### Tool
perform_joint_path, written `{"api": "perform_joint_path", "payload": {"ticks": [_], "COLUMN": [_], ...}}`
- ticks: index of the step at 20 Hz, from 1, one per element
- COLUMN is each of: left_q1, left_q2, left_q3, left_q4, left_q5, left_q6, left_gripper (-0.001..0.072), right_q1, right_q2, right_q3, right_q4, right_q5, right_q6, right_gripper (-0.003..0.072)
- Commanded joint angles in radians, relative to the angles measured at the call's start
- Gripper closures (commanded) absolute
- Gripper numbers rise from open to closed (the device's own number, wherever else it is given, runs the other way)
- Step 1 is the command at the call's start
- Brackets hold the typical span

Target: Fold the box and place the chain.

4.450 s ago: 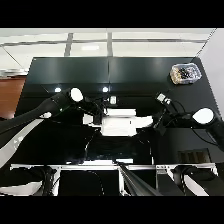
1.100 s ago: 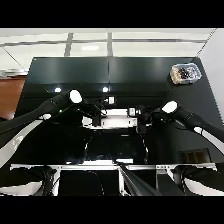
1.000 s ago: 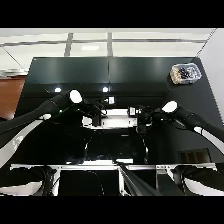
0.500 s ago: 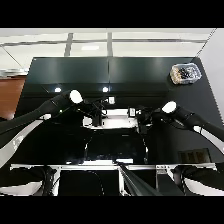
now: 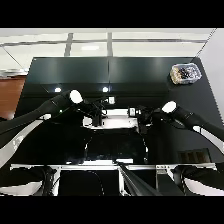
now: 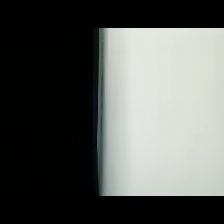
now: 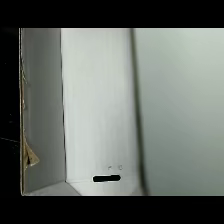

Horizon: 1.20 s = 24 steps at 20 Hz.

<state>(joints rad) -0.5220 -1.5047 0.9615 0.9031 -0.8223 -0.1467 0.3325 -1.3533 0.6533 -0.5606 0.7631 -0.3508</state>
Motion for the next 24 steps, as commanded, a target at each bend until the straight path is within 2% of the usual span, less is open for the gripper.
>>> {"api": "perform_joint_path", "payload": {"ticks": [1, 4, 5, 6, 11, 12, 15, 17, 20, 22, 24], "left_q1": [0.000, 0.000, 0.000, 0.000, 0.001, 0.002, 0.014, 0.034, 0.074, 0.108, 0.140], "left_q2": [0.000, 0.000, 0.000, 0.000, 0.009, 0.020, 0.070, 0.123, 0.210, 0.259, 0.281], "left_q3": [0.000, 0.000, 0.000, 0.000, 0.006, 0.012, 0.032, 0.034, 0.034, 0.034, 0.034], "left_q4": [0.001, 0.001, 0.001, 0.001, 0.002, 0.002, 0.015, 0.068, 0.219, 0.278, 0.277], "left_q5": [-0.001, -0.001, -0.001, -0.001, -0.004, 0.000, -0.012, -0.041, -0.109, -0.203, -0.329], "left_q6": [0.000, 0.000, 0.000, 0.000, -0.001, -0.002, -0.070, -0.151, -0.360, -0.526, -0.637], "left_gripper": [0.0682, 0.0682, 0.0682, 0.0682, 0.0674, 0.0538, 0.0005, -0.0005, -0.0004, -0.0002, 0.0005], "right_q1": [0.002, 0.002, 0.002, 0.002, 0.002, 0.002, 0.002, 0.002, 0.002, 0.002, 0.002], "right_q2": [-0.005, -0.005, -0.005, -0.005, -0.005, -0.005, -0.005, -0.005, -0.005, -0.005, -0.005], "right_q3": [0.002, 0.002, 0.002, 0.002, 0.002, 0.002, 0.002, 0.002, 0.002, 0.002, 0.002], "right_q4": [0.009, 0.009, 0.009, 0.009, 0.009, 0.009, 0.009, 0.009, 0.009, 0.010, 0.010], "right_q5": [-0.003, -0.004, -0.004, -0.004, -0.004, -0.004, -0.005, -0.005, -0.027, -0.065, -0.064], "right_q6": [0.003, 0.003, 0.003, 0.003, 0.003, 0.003, 0.003, 0.003, 0.033, 0.078, 0.078], "right_gripper": [0.0027, 0.0028, 0.0084, 0.0256, 0.0264, 0.0265, 0.0264, 0.0264, 0.0265, 0.0265, 0.0265]}}
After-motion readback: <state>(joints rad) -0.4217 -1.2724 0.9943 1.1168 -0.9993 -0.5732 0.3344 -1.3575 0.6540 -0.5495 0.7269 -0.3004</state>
